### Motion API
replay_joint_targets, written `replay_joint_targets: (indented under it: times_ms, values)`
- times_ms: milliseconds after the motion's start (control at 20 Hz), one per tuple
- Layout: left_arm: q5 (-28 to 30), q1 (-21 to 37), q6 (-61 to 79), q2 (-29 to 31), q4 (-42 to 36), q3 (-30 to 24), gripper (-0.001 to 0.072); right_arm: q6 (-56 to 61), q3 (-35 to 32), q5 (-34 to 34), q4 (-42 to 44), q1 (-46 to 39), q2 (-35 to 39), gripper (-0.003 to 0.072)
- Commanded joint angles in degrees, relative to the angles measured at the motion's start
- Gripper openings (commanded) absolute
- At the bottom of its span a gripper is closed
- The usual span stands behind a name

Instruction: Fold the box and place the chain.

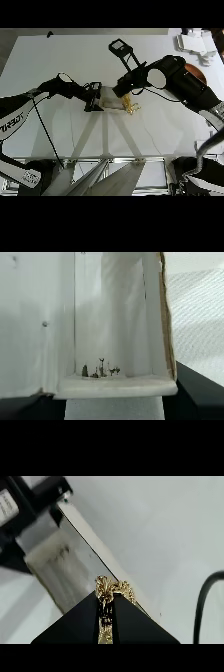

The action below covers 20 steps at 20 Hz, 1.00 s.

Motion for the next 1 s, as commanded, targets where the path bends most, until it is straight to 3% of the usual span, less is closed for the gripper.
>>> replay_joint_targets:
  times_ms: [0, 150, 350, 650, 950]
  values:
    - [0.0, 0.04, 0.0, 0.0, 0.02, 0.0, 0.0259, 0.0, 0.0, -8.13, 0.74, 0.07, 0.02, 0.0005]
    - [0.0, 0.04, 0.02, 0.02, 0.02, 0.0, 0.0259, -1.49, 0.0, -8.37, 2.43, 0.07, 0.02, 0.0005]
    - [0.0, 0.04, 0.0, 0.0, 0.02, 0.0, 0.0259, -7.74, -0.02, -7.56, 11.08, 0.07, -0.02, 0.0005]
    - [0.0, 0.04, 0.0, 0.0, 0.02, 0.0, 0.0259, -7.72, -1.22, 0.55, 11.54, 0.09, -3.89, 0.0005]
    - [0.0, 0.04, 0.0, 0.0, 0.02, 0.0, 0.0259, -7.72, -7.17, -2.25, 11.39, 0.07, -5.6, 0.0006]
